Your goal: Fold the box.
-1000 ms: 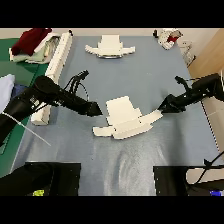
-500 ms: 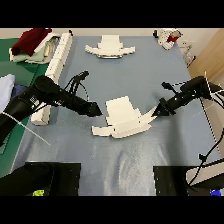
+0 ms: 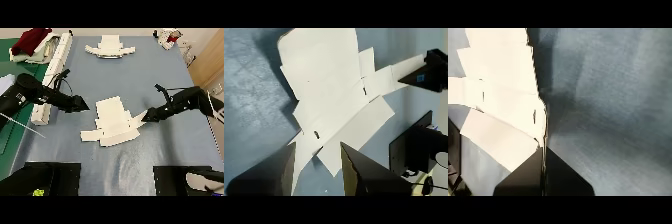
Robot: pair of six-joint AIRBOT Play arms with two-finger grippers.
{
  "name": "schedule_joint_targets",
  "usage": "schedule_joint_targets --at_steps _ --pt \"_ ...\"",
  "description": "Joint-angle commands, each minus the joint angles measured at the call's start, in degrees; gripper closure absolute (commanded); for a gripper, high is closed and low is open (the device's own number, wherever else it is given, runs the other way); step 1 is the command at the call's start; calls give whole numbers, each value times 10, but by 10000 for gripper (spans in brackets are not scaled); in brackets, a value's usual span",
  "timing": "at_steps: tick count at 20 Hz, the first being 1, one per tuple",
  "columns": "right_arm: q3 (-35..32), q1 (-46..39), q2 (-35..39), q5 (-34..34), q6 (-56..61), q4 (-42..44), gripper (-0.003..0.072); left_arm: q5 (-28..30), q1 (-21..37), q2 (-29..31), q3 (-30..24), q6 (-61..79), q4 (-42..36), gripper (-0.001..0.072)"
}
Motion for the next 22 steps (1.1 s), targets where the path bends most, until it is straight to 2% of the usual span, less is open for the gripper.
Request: schedule_joint_targets --at_steps 1,3,6,10,13,17,22 --pt "-120 45 142 145 8 14 682 -23 63 -3 0 26 0 264" --pt "-157 61 195 167 26 14 682 -23 71 -19 0 41 -1 264" --pt "-186 68 228 168 43 14 682 -23 69 -72 0 84 -39 264" --pt "-191 68 230 168 47 14 682 -21 61 -162 1 172 -132 265" --pt "-191 68 222 175 49 14 682 -18 29 -236 5 234 -183 265" --pt "-191 71 206 174 49 15 682 -17 -16 -316 53 257 -213 265" --pt "-191 82 197 174 49 14 682 -31 -52 -377 109 257 -212 266"
